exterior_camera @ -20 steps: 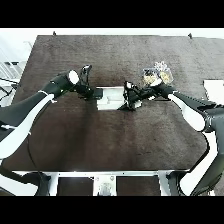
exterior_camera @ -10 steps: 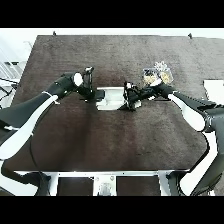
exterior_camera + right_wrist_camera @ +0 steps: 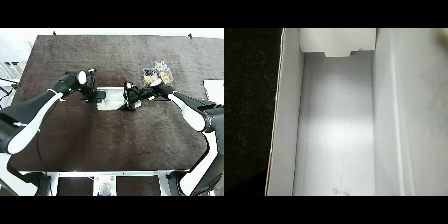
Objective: Fold the box and place the chain.
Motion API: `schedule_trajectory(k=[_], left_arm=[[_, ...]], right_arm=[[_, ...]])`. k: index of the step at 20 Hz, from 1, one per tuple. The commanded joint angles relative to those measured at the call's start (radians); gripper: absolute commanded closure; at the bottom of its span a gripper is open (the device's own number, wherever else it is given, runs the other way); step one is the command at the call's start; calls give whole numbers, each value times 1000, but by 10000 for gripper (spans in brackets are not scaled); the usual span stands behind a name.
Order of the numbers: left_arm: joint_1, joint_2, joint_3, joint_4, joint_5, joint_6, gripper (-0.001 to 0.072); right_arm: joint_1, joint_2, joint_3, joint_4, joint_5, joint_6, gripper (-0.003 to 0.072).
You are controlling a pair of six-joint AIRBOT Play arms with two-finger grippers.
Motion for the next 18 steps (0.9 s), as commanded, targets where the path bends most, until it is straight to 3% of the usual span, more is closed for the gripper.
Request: schedule_trajectory(k=[1, 4, 18], left_arm=[[-27, -55, 92, 74, -85, -34, 431], [-31, -90, 154, 87, -121, -38, 434], [-34, -129, 163, 118, -185, -101, 414]], right_arm=[[0, 0, 0, 0, 0, 0, 101], [0, 0, 0, 0, 0, 0, 101], [0, 0, 0, 0, 0, 0, 101]])
